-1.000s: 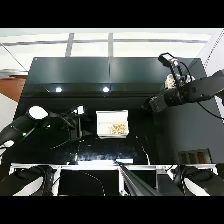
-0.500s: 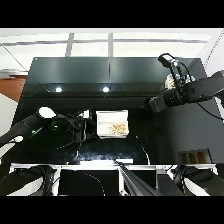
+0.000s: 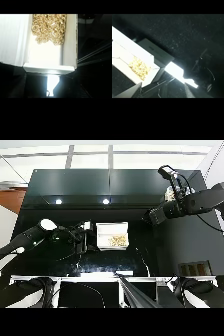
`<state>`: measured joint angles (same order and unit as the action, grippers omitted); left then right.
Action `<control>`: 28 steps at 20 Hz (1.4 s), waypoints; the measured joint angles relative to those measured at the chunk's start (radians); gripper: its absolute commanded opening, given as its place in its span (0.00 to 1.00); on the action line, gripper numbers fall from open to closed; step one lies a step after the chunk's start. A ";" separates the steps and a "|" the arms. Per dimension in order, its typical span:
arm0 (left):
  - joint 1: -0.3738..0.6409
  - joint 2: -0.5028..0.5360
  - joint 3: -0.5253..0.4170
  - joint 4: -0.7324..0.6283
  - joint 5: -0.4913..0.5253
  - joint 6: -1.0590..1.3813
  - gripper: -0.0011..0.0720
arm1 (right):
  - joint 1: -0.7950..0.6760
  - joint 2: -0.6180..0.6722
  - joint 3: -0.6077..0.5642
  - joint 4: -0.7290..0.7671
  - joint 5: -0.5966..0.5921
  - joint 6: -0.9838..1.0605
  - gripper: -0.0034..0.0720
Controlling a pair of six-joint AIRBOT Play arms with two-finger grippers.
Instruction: Fold the box and place the chain.
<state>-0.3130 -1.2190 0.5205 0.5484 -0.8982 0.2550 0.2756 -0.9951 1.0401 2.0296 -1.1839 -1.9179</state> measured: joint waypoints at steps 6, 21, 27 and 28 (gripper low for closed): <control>-0.004 -0.003 0.000 -0.019 0.006 0.005 0.98 | 0.000 0.000 0.000 0.000 0.010 0.000 0.81; -0.079 -0.017 0.003 -0.038 0.106 0.001 0.98 | 0.000 0.000 0.000 -0.001 0.032 0.000 0.81; -0.080 -0.017 0.003 -0.037 0.114 0.010 0.98 | 0.000 0.000 0.000 -0.001 0.035 0.000 0.81; -0.080 -0.017 0.003 -0.037 0.111 0.014 0.98 | 0.000 0.000 0.000 -0.001 0.035 0.000 0.81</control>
